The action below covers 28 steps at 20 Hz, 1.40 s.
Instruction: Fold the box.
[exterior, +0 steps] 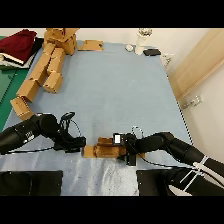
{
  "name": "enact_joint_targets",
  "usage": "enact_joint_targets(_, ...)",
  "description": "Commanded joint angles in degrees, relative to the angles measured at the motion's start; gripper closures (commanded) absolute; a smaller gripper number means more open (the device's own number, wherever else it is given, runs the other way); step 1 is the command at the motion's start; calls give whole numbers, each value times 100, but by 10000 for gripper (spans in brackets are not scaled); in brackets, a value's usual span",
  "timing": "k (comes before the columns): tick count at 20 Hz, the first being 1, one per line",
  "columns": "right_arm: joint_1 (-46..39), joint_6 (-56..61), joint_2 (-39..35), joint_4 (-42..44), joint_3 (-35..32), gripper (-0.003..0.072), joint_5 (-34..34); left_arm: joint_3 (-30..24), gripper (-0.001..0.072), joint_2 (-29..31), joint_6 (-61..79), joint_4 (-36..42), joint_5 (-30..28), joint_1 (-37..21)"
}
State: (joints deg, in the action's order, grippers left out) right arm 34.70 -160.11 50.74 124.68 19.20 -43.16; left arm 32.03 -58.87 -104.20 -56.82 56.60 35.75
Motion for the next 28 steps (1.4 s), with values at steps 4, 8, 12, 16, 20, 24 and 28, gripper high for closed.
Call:
enact_joint_targets(4,7,2,0,2,2,181,2,-2,698,-304,2,68,-328,369)
enact_joint_targets(8,7,2,2,2,2,181,0,-2,699,-304,31,90,-350,391)
enact_joint_targets(12,7,2,0,2,2,182,2,-2,699,-304,48,90,-345,391)
enact_joint_targets(16,7,2,0,2,2,181,2,-9,698,-304,227,289,-417,393)
enact_joint_targets(20,7,2,2,2,2,181,2,-20,699,-302,396,461,-411,391)
enact_joint_targets(24,7,2,2,2,2,181,2,-20,698,-168,420,448,-302,378)
enact_joint_targets(28,7,2,0,2,2,181,2,-20,699,-35,396,385,-203,345)
